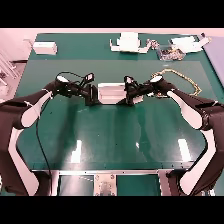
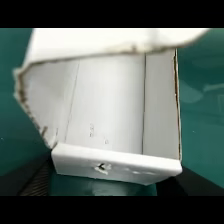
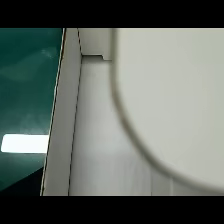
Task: Fold the box and place the chain.
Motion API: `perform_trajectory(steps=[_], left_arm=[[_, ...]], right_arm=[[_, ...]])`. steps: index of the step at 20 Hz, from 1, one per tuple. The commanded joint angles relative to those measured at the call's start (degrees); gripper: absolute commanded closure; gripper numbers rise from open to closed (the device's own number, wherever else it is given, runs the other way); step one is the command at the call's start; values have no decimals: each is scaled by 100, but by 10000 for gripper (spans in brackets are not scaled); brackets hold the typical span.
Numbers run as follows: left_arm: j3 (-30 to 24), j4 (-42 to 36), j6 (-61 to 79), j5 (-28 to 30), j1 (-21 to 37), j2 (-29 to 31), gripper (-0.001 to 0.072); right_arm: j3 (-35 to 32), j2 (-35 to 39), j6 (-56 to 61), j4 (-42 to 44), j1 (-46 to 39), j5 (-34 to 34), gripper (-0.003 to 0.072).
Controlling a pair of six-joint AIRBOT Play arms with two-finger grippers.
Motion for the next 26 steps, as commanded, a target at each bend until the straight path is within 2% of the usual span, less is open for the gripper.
perform_trajectory(steps=[1,11,13,14,15,26], left_arm=[[0,33,144,227,-24,-15,-11],[0,-103,459,243,-70,-15,-11],[0,-105,507,181,-70,-15,23],[0,-107,529,157,-70,-15,244],[0,-105,546,120,-70,-15,372],[2,-109,542,133,-70,-11,371]], right_arm=[[2,2,-4,-7,7,15,94],[2,2,-4,-7,7,15,94],[2,2,-4,-7,7,15,94],[2,2,-4,-7,7,15,94],[2,2,-4,-7,7,15,94],[2,2,-4,-7,7,15,94]])
